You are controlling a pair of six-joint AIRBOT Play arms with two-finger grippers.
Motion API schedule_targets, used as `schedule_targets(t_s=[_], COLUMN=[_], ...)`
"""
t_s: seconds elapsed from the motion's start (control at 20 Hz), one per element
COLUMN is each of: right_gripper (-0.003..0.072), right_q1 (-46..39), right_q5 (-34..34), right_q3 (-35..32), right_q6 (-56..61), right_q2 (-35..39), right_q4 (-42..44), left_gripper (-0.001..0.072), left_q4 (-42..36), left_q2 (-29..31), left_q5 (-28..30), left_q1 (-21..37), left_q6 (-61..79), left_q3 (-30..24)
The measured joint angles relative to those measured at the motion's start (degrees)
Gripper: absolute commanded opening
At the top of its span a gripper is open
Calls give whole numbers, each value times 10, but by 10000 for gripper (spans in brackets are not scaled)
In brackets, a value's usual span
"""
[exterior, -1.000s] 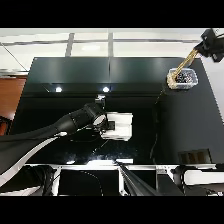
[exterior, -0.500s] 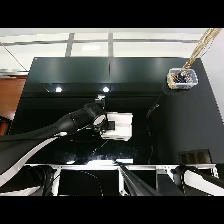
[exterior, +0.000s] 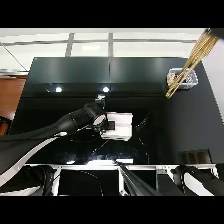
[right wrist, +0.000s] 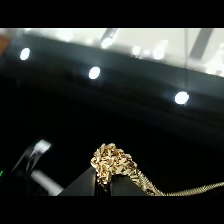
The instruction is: Fold the box and place the chain.
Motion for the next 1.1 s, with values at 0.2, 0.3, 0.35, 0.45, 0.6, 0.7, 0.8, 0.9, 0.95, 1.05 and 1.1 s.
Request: schedule_targets(t_s=[0.2, 0.3, 0.35, 0.45, 0.6, 0.7, 0.8, 0.9, 0.95, 1.05, 1.1], right_gripper=[13, 13, 13, 14, 13, 14, 14, 13, 14, 14, 14], right_q1=[90, 132, 151, 185, 228, 251, 268, 277, 279, 283, 284], right_q5=[47, 61, 64, 61, 37, 12, -16, -40, -49, -62, -68], right_q3=[-73, -107, -123, -155, -192, -206, -214, -218, -219, -221, -225], right_q6=[-14, -16, -16, -16, -16, -16, -17, -17, -17, -17, -17], right_q2=[38, 46, 49, 52, 54, 54, 54, 54, 54, 54, 54], right_q4=[-11, -12, -10, 3, 34, 49, 63, 69, 70, 67, 62], left_gripper=[31, 31, 31, 31, 31, 31, 31, 31, 31, 31, 31], left_q4=[0, 0, 0, 0, 0, 0, 0, 0, 0, -1, -2], left_q2=[0, 0, 0, 0, 0, 0, 0, 0, 0, 0, 0], left_q5=[0, 0, 0, 0, 0, 0, 0, 0, 0, 0, 0], left_q1=[0, 0, 0, 0, 0, 0, 0, 0, 0, 0, 0], left_q6=[0, 0, 0, 0, 0, 0, 0, 0, 0, 0, 0], left_q3=[0, 0, 0, 0, 0, 0, 0, 0, 0, 0, 0])
